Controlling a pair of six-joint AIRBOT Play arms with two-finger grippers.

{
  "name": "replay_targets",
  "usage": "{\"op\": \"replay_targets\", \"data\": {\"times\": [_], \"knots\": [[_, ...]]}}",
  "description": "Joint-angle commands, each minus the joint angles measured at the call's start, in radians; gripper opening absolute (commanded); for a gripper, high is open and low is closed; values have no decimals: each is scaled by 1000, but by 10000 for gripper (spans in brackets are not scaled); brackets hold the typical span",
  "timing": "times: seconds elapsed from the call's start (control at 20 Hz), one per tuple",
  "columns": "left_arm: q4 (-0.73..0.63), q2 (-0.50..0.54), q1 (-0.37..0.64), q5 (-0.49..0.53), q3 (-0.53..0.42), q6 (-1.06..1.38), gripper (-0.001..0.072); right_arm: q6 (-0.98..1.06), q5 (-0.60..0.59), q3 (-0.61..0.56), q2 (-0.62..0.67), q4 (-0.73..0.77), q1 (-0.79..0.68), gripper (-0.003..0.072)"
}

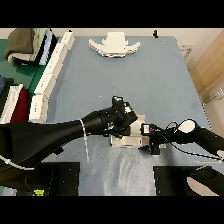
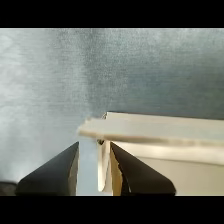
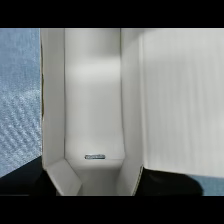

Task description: Fold the box.

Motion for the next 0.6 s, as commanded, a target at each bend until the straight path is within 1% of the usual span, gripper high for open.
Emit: {"op": "replay_targets", "data": {"times": [0.0,0.15,0.2,0.25,0.3,0.35,0.45,0.55], "knots": [[-27,37,36,-156,62,100,315,0,0,0,-1,0,1,604],[-28,77,79,-331,134,198,305,0,0,0,-1,0,1,604],[-30,89,92,-373,156,241,169,0,0,0,-1,0,1,604],[-31,100,106,-406,176,288,92,0,0,0,-1,0,1,604],[-38,111,118,-418,189,337,91,0,0,0,-1,0,1,604],[-54,122,130,-411,194,407,21,0,0,0,-1,0,1,604],[-107,129,152,-370,193,520,16,0,0,0,-1,0,1,604],[-179,129,172,-290,182,642,15,0,0,0,-1,0,1,604]]}}
